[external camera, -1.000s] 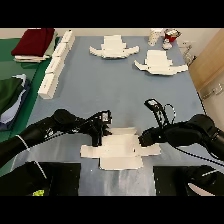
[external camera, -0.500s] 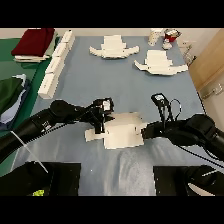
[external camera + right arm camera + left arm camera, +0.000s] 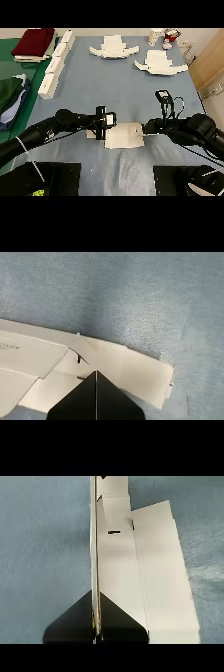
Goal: Fold the box.
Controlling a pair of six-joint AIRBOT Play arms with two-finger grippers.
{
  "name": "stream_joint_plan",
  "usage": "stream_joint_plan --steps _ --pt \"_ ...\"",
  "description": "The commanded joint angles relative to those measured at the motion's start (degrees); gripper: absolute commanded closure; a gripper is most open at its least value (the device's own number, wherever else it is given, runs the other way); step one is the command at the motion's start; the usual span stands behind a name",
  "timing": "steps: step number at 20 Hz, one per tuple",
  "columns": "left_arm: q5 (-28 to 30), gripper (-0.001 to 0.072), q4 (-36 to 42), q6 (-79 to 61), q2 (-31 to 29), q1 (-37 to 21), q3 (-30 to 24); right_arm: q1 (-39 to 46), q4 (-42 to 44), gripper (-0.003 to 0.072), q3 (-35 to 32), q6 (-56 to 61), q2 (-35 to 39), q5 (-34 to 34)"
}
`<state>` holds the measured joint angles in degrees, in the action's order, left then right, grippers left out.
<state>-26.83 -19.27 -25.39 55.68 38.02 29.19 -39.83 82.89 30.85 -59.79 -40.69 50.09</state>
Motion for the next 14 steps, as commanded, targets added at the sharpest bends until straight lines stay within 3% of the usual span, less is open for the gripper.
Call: stream_joint_plan --steps 1,6,12,14 --pt "2.49 0.0699 11.85 -11.34 -0.02 1.44 -3.21 -0.02 -0.74 0.0686 0.02 0.87 0.02 -0.33" --pt "1.46 0.0696 11.10 -9.07 0.00 1.14 -3.48 -0.02 -0.72 0.0686 0.02 0.87 0.02 -0.35" --pt "-2.56 0.0696 -6.67 7.19 -0.02 0.46 -3.45 -0.02 -1.55 0.0686 0.02 0.87 0.02 -0.31" --pt "-4.70 0.0696 -8.46 9.97 -0.02 0.46 -2.91 -0.02 -2.10 0.0686 0.02 0.87 0.02 -0.31"
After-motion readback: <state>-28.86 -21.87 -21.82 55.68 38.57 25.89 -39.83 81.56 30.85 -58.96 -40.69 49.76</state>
